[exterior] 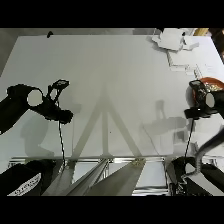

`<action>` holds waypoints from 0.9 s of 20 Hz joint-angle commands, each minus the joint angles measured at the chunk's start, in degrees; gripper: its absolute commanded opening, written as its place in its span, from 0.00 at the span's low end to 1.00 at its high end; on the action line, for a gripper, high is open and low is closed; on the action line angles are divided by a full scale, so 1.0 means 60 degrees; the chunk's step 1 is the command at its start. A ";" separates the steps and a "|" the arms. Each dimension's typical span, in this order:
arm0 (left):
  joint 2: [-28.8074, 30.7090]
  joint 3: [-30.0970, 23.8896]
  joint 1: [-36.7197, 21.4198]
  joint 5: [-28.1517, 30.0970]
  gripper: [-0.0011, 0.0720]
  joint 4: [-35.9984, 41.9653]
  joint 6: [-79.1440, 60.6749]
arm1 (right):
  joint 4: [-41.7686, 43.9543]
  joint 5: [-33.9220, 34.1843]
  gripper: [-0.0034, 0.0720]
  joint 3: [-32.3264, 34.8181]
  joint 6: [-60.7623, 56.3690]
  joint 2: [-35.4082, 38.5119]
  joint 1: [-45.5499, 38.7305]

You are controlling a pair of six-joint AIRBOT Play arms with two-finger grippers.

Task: Fold the box and place the chain.

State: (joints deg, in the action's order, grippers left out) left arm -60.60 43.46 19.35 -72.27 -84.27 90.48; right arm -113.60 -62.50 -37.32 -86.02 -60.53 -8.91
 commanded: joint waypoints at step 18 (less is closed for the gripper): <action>-0.0004 -0.0004 -0.0007 0.0004 0.61 0.0000 -0.0004 | -0.1883 -0.0087 0.74 -0.0047 -0.0696 -0.0521 -0.7056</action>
State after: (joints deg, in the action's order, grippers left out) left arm -60.60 43.46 19.35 -72.25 -84.27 90.48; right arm -125.84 -62.92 -37.56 -89.56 -62.30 -45.58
